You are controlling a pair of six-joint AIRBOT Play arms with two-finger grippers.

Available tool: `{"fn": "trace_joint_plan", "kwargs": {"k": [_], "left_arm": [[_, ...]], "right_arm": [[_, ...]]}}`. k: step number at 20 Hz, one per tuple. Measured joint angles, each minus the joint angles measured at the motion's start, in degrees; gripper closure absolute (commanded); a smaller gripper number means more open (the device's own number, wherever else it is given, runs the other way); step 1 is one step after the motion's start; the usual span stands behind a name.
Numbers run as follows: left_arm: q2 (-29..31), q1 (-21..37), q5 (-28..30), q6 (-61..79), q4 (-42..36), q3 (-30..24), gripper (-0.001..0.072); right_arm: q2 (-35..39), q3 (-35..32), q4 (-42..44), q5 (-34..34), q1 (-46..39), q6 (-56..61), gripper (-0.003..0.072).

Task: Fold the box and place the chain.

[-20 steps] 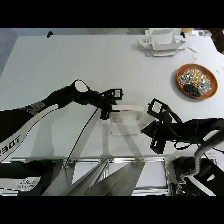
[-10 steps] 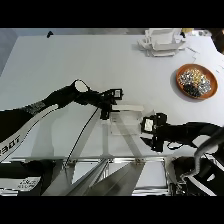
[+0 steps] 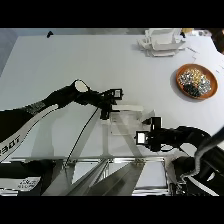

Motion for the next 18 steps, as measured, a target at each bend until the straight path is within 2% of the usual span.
{"fn": "trace_joint_plan", "kwargs": {"k": [6, 9, 14, 18], "left_arm": [[0.00, 0.00, 0.00, -0.02, 0.00, 0.00, 0.0701], [0.00, 0.00, 0.00, 0.00, -0.02, 0.00, 0.0701], [0.00, 0.00, 0.02, -0.07, -0.02, 0.00, 0.0701], [0.00, 0.00, -0.04, -0.04, -0.02, 0.00, 0.0701]], "right_arm": [[-7.28, -0.35, -0.59, -7.28, 0.39, -0.44, -0.0015], [-8.20, -0.11, -0.63, -9.68, -0.35, -0.92, -0.0013], [-7.74, 1.77, 0.87, -8.13, -6.12, -3.13, -0.0007], [-7.65, 2.99, 7.48, -6.88, -9.88, -9.77, -0.0007]]}}
